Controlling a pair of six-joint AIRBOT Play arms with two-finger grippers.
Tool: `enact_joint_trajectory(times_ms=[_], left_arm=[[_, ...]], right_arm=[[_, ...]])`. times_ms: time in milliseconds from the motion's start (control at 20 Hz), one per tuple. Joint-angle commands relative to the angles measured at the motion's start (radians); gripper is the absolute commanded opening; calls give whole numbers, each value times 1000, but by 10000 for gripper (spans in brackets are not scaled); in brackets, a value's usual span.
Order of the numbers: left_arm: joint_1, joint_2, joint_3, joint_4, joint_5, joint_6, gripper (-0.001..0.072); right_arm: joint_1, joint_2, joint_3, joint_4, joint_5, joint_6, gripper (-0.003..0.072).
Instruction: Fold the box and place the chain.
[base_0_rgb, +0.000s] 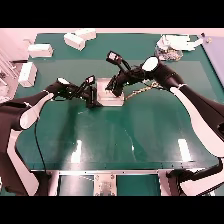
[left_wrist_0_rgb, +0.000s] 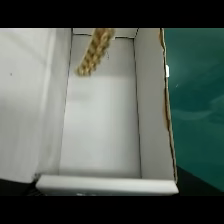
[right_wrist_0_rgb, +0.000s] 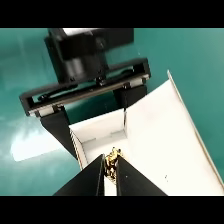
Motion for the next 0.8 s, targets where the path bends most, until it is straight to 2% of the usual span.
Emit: enact_joint_trajectory(times_ms=[0, 100, 300, 350, 400, 550, 750], left_arm=[[0, 0, 1, 0, 0, 0, 629], [0, 0, 1, 0, 0, 0, 630], [0, 0, 1, 0, 0, 0, 630], [0, 0, 1, 0, 0, 0, 630], [0, 0, 1, 0, 0, 0, 629], [0, 0, 1, 0, 0, 0, 630], [0, 0, 1, 0, 0, 0, 629]], right_arm=[[-16, -42, -2, -33, -19, 1, 102], [-39, -39, -1, -40, -18, 2, 410], [-108, -6, -1, -40, 47, 2, 431], [-133, 5, -1, -53, 67, 2, 458], [-167, 19, -1, -86, 81, 0, 549], [-298, 26, -5, -195, 80, -87, 566], [-468, -23, -16, -194, 81, -322, 566]])
